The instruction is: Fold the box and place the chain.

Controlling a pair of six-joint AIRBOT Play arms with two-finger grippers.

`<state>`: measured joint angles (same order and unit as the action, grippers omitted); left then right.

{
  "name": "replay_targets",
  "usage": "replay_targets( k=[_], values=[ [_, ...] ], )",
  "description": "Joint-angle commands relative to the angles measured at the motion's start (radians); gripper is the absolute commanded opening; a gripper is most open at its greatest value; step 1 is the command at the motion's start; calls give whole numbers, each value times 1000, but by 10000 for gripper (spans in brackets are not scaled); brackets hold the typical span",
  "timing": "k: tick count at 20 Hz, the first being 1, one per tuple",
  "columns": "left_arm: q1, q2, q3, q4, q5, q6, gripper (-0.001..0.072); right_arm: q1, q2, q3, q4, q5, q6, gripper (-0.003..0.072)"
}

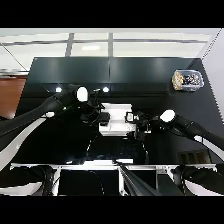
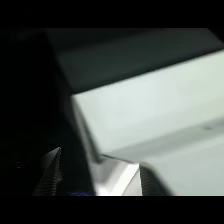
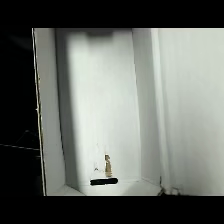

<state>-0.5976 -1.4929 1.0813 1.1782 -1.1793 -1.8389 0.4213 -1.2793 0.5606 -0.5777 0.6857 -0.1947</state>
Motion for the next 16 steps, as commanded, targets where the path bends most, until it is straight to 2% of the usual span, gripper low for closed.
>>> replay_targets(
  k=[1, 8, 14, 15, 16],
  values=[
    [-26, -1, 2, 113, 5, -83, 533, 0, -1, 0, 0, 0, 0, 222],
    [-143, -2, 4, 270, 40, -281, 533, 0, -1, 0, 0, 0, 0, 222],
    [-156, -2, 12, 290, 79, -381, 526, 0, -1, 0, 0, 1, 0, 222],
    [-158, -3, 12, 275, 86, -393, 481, 0, -1, 0, 0, 0, 0, 222],
    [-163, -7, 12, 272, 92, -408, 478, 0, -1, 0, 0, 0, 0, 222]
  ],
)
